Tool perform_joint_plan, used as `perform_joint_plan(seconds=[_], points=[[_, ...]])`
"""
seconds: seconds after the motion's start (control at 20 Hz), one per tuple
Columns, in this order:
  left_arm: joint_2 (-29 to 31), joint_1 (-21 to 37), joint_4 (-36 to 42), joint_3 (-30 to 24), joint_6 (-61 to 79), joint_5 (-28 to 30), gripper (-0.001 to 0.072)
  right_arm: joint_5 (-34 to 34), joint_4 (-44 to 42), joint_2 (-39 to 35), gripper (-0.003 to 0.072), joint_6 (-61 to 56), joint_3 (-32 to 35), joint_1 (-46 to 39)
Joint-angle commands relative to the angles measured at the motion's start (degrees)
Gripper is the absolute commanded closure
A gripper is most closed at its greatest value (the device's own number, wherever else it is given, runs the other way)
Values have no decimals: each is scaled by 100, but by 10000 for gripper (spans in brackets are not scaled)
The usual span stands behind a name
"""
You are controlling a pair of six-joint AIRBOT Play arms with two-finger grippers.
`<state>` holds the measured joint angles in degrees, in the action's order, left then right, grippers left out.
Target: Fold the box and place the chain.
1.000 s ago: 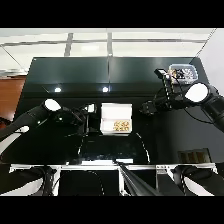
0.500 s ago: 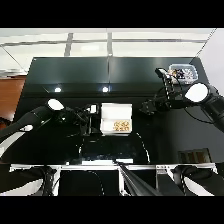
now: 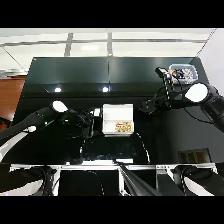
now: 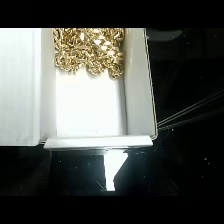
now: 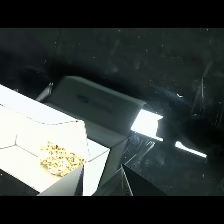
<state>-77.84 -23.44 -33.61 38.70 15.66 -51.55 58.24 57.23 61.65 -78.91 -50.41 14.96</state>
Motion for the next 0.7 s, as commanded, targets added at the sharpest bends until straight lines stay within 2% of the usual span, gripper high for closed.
perform_joint_plan(seconds=[0.0, 0.45, 0.65], points=[[-13, -85, 0, 4, -197, 256, 0, -55, 2, 4, 406, 0, 2, 4], [-13, -107, 52, 9, -260, 308, 0, -90, 2, 7, 406, 0, 2, 4], [-13, -339, 168, 15, -256, 376, 0, -186, 0, 7, 406, 0, 2, 4]])
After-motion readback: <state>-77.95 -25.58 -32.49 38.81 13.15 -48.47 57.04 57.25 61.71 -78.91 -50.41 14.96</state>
